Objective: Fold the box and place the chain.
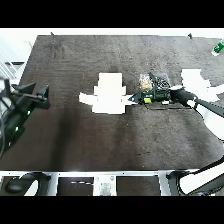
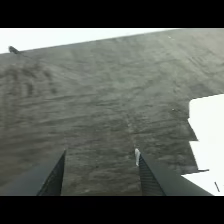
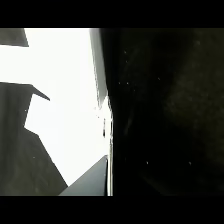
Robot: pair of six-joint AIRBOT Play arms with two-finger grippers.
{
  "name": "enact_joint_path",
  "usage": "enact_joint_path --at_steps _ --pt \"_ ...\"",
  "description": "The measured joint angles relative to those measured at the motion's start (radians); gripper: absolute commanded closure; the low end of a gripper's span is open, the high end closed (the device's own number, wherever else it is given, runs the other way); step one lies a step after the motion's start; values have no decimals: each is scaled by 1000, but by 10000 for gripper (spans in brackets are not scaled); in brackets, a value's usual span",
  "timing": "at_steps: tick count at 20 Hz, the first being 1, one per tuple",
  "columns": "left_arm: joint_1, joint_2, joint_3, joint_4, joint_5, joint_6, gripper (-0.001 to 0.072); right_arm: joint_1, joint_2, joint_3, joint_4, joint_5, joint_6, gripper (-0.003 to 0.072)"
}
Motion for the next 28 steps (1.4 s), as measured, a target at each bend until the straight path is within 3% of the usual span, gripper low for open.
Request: enact_joint_path --at_steps 7,11,18,28 --pt "-1 -433 325 22 -208 -35 160 22 90 -65 -56 -105 -42 679" --pt "0 -649 530 187 -379 -190 159 37 111 -84 -73 -148 -81 679" --pt "-1 -969 906 424 -716 -413 159 56 117 -91 -79 -200 -113 678" --pt "-26 -1370 1355 499 -1115 -640 158 70 117 -90 -79 -204 -118 676"
